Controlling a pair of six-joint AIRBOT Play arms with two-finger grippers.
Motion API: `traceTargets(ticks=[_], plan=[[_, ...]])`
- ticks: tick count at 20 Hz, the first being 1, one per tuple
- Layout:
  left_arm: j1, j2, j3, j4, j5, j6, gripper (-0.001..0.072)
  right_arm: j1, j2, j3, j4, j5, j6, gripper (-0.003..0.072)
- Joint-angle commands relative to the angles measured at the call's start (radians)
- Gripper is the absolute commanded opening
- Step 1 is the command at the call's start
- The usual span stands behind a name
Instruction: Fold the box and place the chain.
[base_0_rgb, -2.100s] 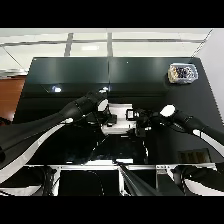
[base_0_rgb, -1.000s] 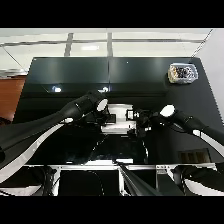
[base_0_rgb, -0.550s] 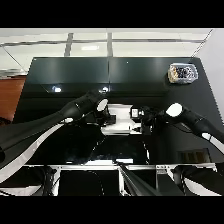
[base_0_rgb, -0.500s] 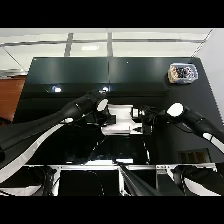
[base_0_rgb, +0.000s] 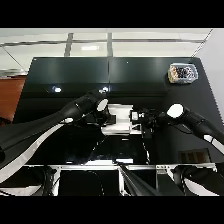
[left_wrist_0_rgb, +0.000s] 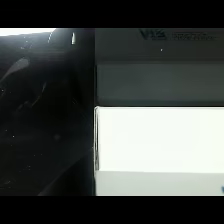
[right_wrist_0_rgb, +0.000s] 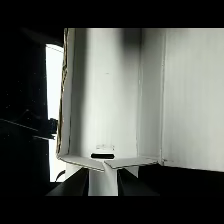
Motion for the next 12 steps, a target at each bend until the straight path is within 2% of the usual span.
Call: traceTargets(ticks=[1, 6, 7, 8, 9, 10, 11, 12], plan=[[0.0, -0.001, 0.001, 0.0, 0.001, -0.001, 0.0027, 0.006, -0.014, -0.001, 0.077, 0.004, 0.001, 0.0186], [0.0, -0.001, 0.001, 0.0, 0.004, -0.001, 0.0027, 0.022, -0.081, -0.001, 0.22, -0.006, 0.001, 0.0186], [0.0, -0.001, 0.001, 0.0, 0.004, -0.001, 0.0027, 0.029, -0.089, -0.001, 0.235, -0.014, 0.005, 0.0214], [0.0, -0.001, 0.001, 0.0, 0.004, -0.001, 0.0026, 0.031, -0.09, -0.001, 0.235, -0.024, 0.017, 0.0331], [0.0, -0.001, 0.001, 0.0, 0.004, -0.001, 0.0027, 0.027, -0.089, -0.001, 0.233, -0.025, 0.032, 0.0335], [0.0, -0.001, 0.001, 0.0, 0.004, -0.001, 0.0026, 0.019, -0.089, -0.001, 0.232, -0.02, 0.069, 0.0131], [0.0, -0.001, 0.001, 0.0, 0.004, -0.001, 0.0026, 0.012, -0.089, -0.001, 0.231, -0.021, 0.103, 0.0175], [0.0, -0.001, 0.001, 0.0, 0.004, -0.001, 0.0027, 0.005, -0.089, -0.001, 0.229, -0.016, 0.134, 0.0341]])
